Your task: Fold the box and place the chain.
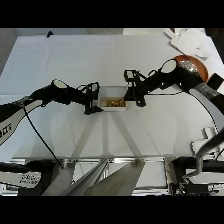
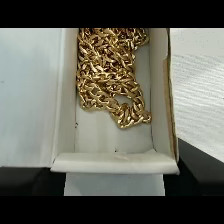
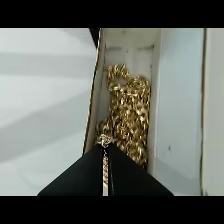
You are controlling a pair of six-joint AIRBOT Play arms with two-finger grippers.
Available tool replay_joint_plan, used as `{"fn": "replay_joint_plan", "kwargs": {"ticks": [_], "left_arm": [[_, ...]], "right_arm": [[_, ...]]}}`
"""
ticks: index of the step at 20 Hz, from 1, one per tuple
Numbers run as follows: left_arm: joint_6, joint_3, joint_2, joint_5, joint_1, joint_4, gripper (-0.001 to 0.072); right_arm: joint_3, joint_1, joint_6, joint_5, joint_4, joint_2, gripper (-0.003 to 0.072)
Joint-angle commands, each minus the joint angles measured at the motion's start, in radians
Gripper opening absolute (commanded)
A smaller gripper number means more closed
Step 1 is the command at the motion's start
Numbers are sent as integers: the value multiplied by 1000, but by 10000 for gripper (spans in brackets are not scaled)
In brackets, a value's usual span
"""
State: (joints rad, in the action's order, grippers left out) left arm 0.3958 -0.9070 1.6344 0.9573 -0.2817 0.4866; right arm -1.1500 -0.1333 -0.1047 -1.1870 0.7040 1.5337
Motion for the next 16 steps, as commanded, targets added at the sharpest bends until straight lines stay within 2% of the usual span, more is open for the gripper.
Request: {"fn": "replay_joint_plan", "kwargs": {"ticks": [1, 4, 7, 8, 9, 10, 15, 16], "left_arm": [[0, 0, 0, 0, 0, 1, 380], [0, 0, 0, 0, 0, 1, 380], [0, 0, 0, 0, 0, 1, 380], [0, 0, 0, 0, 0, 1, 380], [0, 0, 0, 0, 0, 1, 380], [0, 0, 0, 0, 0, 1, 380], [0, 0, 0, 0, 0, 1, 380], [0, 0, 0, 0, 0, 1, 380]], "right_arm": [[-1, -50, 3, 77, -131, -6, 14], [-1, -94, 5, 161, -138, -6, 14], [-1, -113, 55, 189, -133, -6, 19], [-1, -115, 86, 184, -132, -6, 85], [-1, -115, 120, 168, -132, -9, 218], [-1, -114, 145, 140, -125, -17, 253], [-38, -114, 397, 100, 8, -115, 250], [-64, -114, 450, 101, 11, -124, 219]]}}
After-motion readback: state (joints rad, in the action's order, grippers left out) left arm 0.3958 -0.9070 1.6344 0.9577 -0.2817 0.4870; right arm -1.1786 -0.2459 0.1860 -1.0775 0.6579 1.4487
